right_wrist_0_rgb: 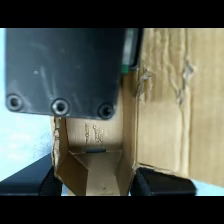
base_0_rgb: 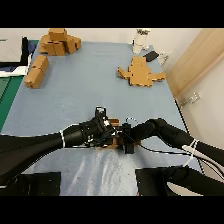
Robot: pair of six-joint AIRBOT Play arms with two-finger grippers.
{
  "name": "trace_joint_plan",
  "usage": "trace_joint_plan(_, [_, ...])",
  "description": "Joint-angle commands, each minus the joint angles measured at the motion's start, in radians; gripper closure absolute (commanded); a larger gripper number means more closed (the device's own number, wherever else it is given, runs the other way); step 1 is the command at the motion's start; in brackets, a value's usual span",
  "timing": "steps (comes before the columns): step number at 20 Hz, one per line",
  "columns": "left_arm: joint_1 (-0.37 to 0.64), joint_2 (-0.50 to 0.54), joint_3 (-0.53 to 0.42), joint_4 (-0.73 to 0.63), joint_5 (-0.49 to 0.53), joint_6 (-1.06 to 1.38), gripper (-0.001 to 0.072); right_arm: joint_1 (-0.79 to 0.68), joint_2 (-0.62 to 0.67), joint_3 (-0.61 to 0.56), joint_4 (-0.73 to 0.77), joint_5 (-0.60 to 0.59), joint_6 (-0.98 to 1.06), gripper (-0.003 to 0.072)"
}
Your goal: Fold the box.
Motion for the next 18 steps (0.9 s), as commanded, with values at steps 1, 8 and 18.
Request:
trace_joint_plan(1, [0.003, 0.019, 0.0, 0.001, -0.018, 0.019, 0.0249, 0.0, -0.001, 0.0, 0.002, -0.006, 0.007, 0.0197])
trace_joint_plan(8, [0.026, 0.038, -0.003, -0.009, 0.006, 0.034, 0.0248, 0.0, -0.001, 0.0, 0.002, -0.006, 0.007, 0.0197])
trace_joint_plan(18, [0.047, 0.038, -0.011, -0.038, 0.018, 0.082, 0.0249, 0.0, -0.001, 0.0, 0.002, -0.006, 0.007, 0.0197])
